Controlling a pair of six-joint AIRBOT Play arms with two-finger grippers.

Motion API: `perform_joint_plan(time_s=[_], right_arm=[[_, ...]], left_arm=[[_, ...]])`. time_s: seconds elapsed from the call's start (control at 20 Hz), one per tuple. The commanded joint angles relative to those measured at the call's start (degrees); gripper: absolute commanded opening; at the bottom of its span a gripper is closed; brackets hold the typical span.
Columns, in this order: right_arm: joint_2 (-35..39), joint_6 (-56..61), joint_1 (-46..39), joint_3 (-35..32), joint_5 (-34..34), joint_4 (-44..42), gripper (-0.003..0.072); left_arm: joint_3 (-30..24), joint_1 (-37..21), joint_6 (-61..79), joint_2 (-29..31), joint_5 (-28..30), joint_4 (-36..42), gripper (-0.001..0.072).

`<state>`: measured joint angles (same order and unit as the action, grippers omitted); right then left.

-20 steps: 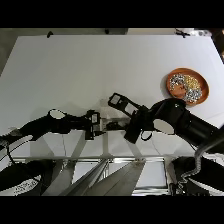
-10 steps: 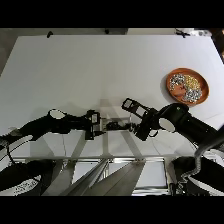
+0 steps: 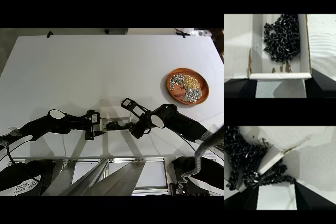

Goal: Fold the box and place the chain.

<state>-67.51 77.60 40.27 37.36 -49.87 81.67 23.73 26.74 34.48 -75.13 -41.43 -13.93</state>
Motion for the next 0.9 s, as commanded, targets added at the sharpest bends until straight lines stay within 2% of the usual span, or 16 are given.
perform_joint_plan(time_s=[0.0, 0.35, 0.45, 0.6, 0.7, 0.85], right_arm=[[-0.9, 1.8, 0.0, 0.0, 2.2, -1.5, 0.0485], [-1.2, 8.2, 0.0, 0.0, 0.6, -1.3, 0.0454], [-1.6, 8.1, 0.0, -0.1, -1.7, -1.3, 0.0415], [-1.9, 8.2, 0.0, -0.1, -2.1, -1.3, 0.0394], [-2.0, 8.1, 0.0, -0.1, -2.3, -1.3, 0.0268], [-2.0, 8.2, 0.0, -0.1, -2.3, -1.4, 0.0180]], left_arm=[[0.0, 0.0, 0.0, 0.0, 0.0, 0.0, 0.0112], [0.0, 0.0, 0.0, 0.0, 0.0, 0.0, 0.0112], [0.0, 0.0, 0.0, 0.0, 0.0, 0.0, 0.0112], [0.0, 0.0, 0.0, 0.0, 0.0, 0.0, 0.0112], [0.0, 0.0, 0.0, 0.0, 0.0, 0.0, 0.0112], [0.0, 0.0, 0.0, 0.0, 0.0, 0.0, 0.0112]])
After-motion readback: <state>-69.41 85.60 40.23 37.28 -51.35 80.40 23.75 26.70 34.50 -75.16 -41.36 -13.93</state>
